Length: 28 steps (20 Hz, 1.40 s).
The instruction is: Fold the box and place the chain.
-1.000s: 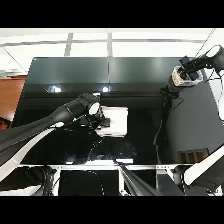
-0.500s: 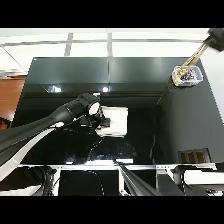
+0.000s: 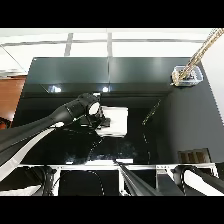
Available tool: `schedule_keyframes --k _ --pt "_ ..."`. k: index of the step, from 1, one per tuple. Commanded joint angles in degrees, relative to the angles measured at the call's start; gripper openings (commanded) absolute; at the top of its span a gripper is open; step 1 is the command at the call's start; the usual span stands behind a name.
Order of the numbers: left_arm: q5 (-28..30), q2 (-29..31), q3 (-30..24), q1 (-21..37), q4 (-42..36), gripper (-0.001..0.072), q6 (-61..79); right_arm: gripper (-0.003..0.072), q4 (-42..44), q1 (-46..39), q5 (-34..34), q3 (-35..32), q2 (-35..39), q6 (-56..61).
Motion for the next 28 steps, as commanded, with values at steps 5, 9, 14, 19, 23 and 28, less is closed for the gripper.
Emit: schedule_keyframes --k 5,9,14,19,23,28 --pt "-0.1 0.0 0.1 0.0 0.0 0.0027 0.0 0.0009 8.0 9.1 8.1 0.5 4.5 -0.1" --pt "-0.1 0.0 0.1 0.0 0.0 0.0027 0.0 0.0010 8.2 15.6 11.5 0.5 4.5 1.8" --pt "-0.1 0.0 0.1 0.0 0.0 0.0026 0.0 0.0010 8.2 25.1 10.6 0.4 4.3 4.0" --pt "-0.1 0.0 0.1 0.0 0.0 0.0026 0.0 0.0011 8.2 28.7 7.6 0.4 4.2 4.4" --pt "-0.1 0.0 0.1 0.0 0.0 0.0027 0.0 0.0010 8.2 28.7 7.6 0.4 3.9 4.4" --pt "-0.1 0.0 0.1 0.0 0.0 0.0027 0.0 0.0011 11.3 28.7 5.9 0.4 3.6 4.3"
